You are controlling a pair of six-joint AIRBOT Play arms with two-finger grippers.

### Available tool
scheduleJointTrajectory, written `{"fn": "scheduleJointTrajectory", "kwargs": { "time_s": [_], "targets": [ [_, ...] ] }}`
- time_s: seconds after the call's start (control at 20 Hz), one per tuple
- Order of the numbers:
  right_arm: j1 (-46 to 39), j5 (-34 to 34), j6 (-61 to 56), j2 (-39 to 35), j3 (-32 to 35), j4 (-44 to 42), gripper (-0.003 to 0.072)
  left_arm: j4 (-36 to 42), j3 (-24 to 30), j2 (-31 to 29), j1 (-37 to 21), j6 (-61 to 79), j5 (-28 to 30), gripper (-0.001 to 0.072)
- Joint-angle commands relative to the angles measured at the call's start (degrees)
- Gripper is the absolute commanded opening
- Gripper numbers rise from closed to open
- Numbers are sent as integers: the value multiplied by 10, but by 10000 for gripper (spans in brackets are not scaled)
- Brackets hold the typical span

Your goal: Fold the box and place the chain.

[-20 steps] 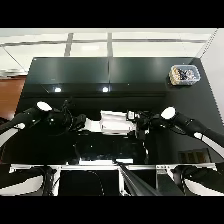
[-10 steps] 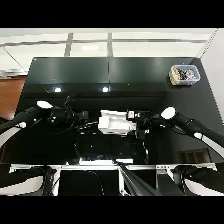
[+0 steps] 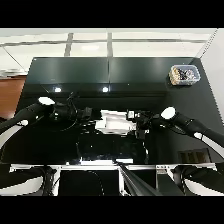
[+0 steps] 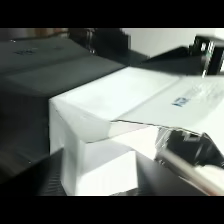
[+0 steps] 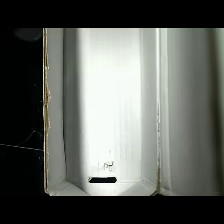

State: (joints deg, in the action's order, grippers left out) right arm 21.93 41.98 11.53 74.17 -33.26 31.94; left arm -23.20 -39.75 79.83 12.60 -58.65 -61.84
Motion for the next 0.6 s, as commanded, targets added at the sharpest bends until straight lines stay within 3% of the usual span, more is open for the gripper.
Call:
{"fn": "scheduleJointTrajectory", "kwargs": {
  "time_s": [0.0,0.3,0.55],
  "targets": [
    [0,0,0,0,-1,0,75,-65,-37,-1,41,-30,2,397],
    [0,0,0,0,0,0,75,-194,-108,-2,104,-151,1,397],
    [0,0,0,0,0,0,75,-201,-112,-12,112,-167,1,397]
  ]
}}
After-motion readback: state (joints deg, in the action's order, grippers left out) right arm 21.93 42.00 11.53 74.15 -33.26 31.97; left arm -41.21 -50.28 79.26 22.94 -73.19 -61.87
